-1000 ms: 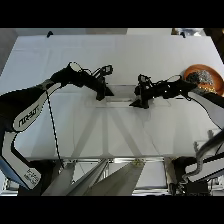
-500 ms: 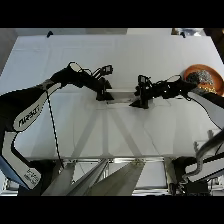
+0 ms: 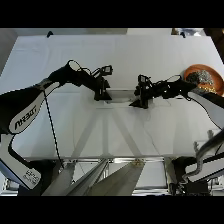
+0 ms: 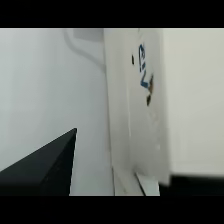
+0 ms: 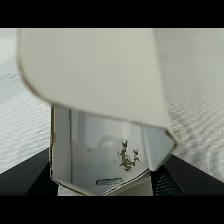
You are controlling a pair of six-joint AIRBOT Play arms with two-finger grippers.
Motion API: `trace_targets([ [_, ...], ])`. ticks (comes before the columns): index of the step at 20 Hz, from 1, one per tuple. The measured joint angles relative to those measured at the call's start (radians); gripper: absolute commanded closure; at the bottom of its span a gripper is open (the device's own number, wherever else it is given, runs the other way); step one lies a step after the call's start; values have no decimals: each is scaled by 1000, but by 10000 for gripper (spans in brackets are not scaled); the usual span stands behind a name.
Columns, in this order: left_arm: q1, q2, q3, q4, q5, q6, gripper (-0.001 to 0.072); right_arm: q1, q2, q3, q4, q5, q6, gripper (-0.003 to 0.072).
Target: Fold the box and place the chain.
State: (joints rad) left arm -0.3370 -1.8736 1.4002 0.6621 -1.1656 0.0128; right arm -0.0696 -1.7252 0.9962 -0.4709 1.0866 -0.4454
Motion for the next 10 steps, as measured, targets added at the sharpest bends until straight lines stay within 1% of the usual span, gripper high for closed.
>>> trace_targets([
  [5, 116, 27, 0, 12, -4, -5, 174, 0, 0, 0, 1, 0, 0, 148],
  [7, 171, 35, 0, 12, -22, -62, 174, 0, 0, 0, 0, 2, 0, 148],
  [10, 230, 72, 0, 13, -52, -210, 174, 0, 0, 0, 0, 2, 0, 148],
])
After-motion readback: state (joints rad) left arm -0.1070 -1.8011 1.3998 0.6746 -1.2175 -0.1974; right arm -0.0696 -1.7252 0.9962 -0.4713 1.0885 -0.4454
